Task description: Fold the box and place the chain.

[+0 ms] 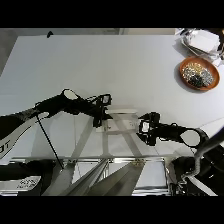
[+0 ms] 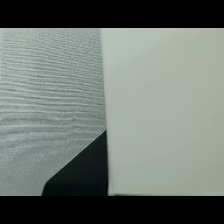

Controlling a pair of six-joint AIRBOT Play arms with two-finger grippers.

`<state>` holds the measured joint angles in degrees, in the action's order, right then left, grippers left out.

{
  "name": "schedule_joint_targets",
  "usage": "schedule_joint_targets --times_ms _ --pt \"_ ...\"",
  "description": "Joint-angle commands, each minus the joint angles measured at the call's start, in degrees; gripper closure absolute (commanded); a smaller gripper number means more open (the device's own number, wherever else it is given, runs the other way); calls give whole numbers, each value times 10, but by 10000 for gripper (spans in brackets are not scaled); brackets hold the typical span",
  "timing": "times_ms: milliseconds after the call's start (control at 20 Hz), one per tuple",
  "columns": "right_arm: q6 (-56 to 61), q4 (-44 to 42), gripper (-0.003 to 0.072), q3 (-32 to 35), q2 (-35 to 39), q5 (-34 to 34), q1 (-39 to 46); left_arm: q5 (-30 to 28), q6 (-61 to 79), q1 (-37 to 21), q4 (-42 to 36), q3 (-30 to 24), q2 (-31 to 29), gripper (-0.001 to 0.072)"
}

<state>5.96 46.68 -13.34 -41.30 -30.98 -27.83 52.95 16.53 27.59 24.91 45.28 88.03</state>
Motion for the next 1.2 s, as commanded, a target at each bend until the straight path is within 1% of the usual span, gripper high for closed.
schedule_joint_targets --times_ms 0,250,550,750,950,1150 --pt "-4 -2 -20 -4 -15 1 5 0 0 0 0 0 0 697" --pt "-5 -13 -20 -11 -28 2 11 0 0 0 0 0 0 697" --pt "-37 -19 -12 -29 -36 -12 33 0 0 0 0 0 0 697" --pt "-66 -26 -12 -36 -59 -10 33 0 0 0 0 0 0 697" --pt "-103 -53 -11 -47 -90 -12 33 0 0 0 0 0 0 697" --pt "-127 -60 -10 -63 -112 -45 62 0 0 0 0 0 0 697"
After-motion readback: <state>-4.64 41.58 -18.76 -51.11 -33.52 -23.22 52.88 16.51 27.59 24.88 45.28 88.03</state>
